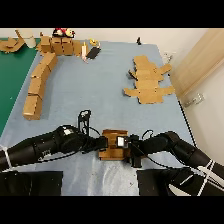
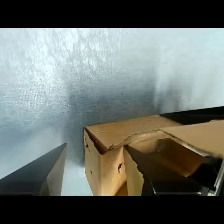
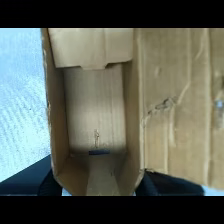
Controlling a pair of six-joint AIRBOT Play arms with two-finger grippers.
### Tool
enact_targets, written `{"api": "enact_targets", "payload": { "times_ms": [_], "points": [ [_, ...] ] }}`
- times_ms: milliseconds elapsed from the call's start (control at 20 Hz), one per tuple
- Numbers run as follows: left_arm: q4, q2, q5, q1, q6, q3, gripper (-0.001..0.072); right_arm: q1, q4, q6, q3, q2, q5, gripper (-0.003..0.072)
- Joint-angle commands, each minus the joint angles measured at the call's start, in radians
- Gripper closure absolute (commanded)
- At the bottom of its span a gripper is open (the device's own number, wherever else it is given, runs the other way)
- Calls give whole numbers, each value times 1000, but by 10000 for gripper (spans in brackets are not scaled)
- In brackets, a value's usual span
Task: Fold the box.
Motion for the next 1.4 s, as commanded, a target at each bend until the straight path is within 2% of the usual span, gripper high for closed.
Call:
{"api": "enact_targets", "payload": {
  "times_ms": [0, 150, 400, 600, 750, 1000, 1250, 1350],
  "points": [
    [202, -47, -106, -64, -233, 63, 160, 0, 0, 0, 0, 0, 0, 229],
    [253, -84, -141, -116, -294, 108, 159, 0, 0, 0, 0, 0, 0, 229],
    [253, -114, -152, -163, -333, 140, 160, 0, 0, 0, 0, 0, 0, 229],
    [252, -156, -200, -206, -328, 187, 160, 0, 0, 0, 0, 0, 0, 229],
    [225, -163, -206, -208, -286, 201, 160, 0, 0, 0, 0, 0, 0, 229],
    [98, -188, -234, -188, -151, 209, 161, 0, 0, 0, 0, 0, 0, 229],
    [101, -233, -343, -161, -134, 259, 161, 0, 0, 0, 0, 0, 0, 229],
    [103, -246, -346, -159, -109, 275, 162, 0, 0, 0, 0, 0, 0, 229]
  ]
}}
